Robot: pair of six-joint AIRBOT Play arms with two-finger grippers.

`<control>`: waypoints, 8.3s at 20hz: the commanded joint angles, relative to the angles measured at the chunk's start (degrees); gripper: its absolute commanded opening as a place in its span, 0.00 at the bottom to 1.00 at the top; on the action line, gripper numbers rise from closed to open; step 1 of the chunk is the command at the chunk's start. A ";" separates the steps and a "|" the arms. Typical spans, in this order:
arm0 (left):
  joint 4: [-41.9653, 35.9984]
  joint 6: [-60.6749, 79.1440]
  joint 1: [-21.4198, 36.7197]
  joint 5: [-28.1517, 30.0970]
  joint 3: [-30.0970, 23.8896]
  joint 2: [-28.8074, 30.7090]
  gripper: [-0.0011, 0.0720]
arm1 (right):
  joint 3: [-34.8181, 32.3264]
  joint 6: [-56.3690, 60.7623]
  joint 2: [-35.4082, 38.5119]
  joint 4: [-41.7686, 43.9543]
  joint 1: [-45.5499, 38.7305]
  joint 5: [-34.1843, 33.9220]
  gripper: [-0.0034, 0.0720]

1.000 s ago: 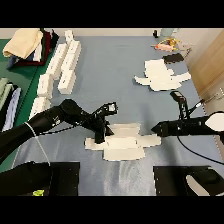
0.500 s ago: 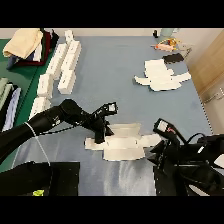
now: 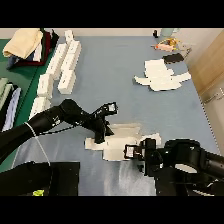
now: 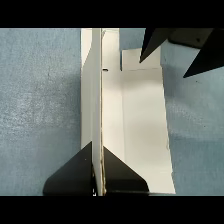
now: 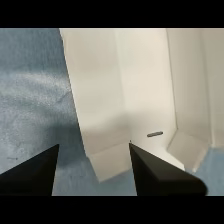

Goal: Fold the box.

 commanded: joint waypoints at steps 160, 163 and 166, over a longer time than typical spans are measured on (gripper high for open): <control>4.52 -69.64 -8.04 -6.80 -0.02 12.50 0.03 | 0.39 -69.11 -19.78 42.34 -39.67 -2.75 0.72; -0.07 -70.88 -12.94 11.26 -0.02 9.09 0.03 | 0.39 -69.11 -19.78 42.36 -39.67 -2.73 0.72; -0.02 -72.54 -11.87 19.04 -0.02 6.29 0.03 | 0.39 -69.11 -19.78 42.34 -39.67 -2.75 0.72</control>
